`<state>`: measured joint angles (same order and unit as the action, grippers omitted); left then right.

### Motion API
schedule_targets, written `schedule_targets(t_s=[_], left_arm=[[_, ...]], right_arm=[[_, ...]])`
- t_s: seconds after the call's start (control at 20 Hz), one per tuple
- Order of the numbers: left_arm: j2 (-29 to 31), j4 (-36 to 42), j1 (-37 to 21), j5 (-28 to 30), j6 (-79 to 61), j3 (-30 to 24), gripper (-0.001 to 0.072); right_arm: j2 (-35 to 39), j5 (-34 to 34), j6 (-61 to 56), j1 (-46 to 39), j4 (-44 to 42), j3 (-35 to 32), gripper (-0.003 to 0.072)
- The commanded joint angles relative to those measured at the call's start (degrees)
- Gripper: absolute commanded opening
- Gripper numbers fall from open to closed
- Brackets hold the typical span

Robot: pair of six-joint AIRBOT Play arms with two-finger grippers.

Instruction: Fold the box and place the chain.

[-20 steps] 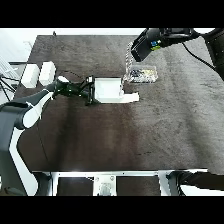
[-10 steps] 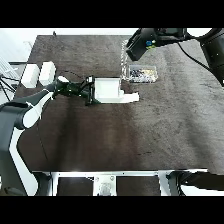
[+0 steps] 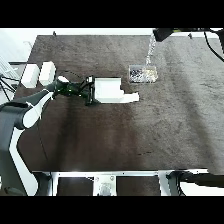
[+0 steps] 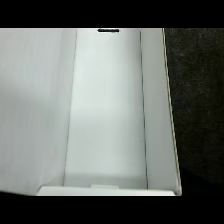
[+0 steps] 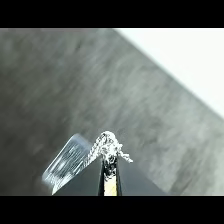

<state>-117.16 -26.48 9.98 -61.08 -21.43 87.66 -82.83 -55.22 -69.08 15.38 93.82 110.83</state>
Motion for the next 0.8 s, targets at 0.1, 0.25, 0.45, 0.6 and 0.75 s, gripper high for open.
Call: schedule_targets(t_s=[0.1, 0.25, 0.45, 0.6, 0.75], left_arm=[[0.00, -0.02, -0.02, 0.00, 0.00, -0.02, 0.0627], [0.00, 0.00, -0.02, 0.00, -0.02, -0.02, 0.0628], [0.00, -0.02, -0.02, 0.02, -0.02, -0.02, 0.0628], [0.00, 0.00, -0.02, 0.00, 0.00, -0.02, 0.0628], [0.00, -0.02, -0.02, 0.02, -0.02, -0.02, 0.0628]], right_arm=[[-3.58, 13.38, -0.11, -2.03, -0.17, 0.00, 0.0013], [-7.13, 14.29, -0.15, -2.93, -0.31, 0.00, 0.0013], [-13.16, 10.03, -0.37, -4.50, -2.78, -0.02, 0.0013], [-16.09, 5.75, -0.37, -4.39, -4.31, -0.22, 0.0013], [-19.23, 4.55, -0.35, -4.39, -4.46, -1.42, 0.0097]])
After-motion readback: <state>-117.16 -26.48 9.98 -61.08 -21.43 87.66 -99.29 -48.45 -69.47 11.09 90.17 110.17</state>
